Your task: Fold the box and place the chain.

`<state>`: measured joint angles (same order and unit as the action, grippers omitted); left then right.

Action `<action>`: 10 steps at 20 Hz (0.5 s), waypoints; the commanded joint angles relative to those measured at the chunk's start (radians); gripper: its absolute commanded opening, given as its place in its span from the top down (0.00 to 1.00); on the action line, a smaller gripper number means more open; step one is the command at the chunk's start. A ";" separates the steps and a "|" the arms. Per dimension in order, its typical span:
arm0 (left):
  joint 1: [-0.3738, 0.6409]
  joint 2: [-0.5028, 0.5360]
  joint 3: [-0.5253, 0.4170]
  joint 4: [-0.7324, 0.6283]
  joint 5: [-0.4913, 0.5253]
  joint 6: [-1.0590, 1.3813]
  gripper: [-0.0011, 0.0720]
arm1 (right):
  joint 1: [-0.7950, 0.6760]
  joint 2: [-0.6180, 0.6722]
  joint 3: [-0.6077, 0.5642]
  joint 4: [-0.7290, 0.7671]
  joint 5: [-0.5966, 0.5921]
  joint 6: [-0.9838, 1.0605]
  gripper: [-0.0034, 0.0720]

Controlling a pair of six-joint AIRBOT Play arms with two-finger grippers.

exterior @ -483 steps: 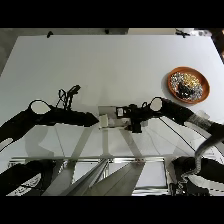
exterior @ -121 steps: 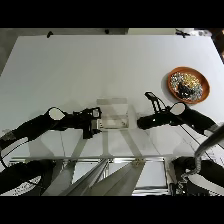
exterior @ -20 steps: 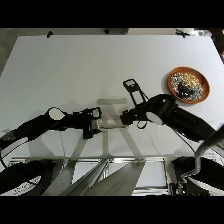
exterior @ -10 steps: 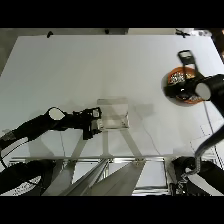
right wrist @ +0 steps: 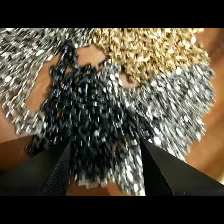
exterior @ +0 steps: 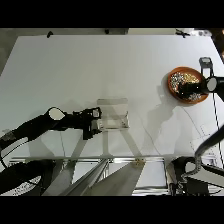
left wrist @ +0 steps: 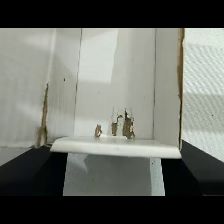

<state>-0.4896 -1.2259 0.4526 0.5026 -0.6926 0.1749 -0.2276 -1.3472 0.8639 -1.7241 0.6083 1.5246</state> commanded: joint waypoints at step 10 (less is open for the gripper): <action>0.000 0.000 0.000 0.000 0.000 0.000 0.62 | -0.014 -0.092 0.001 0.061 0.005 -0.019 0.87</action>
<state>-0.4896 -1.2259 0.4526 0.5022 -0.6930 0.1749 -0.2413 -1.4342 0.8650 -1.6749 0.5716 1.5101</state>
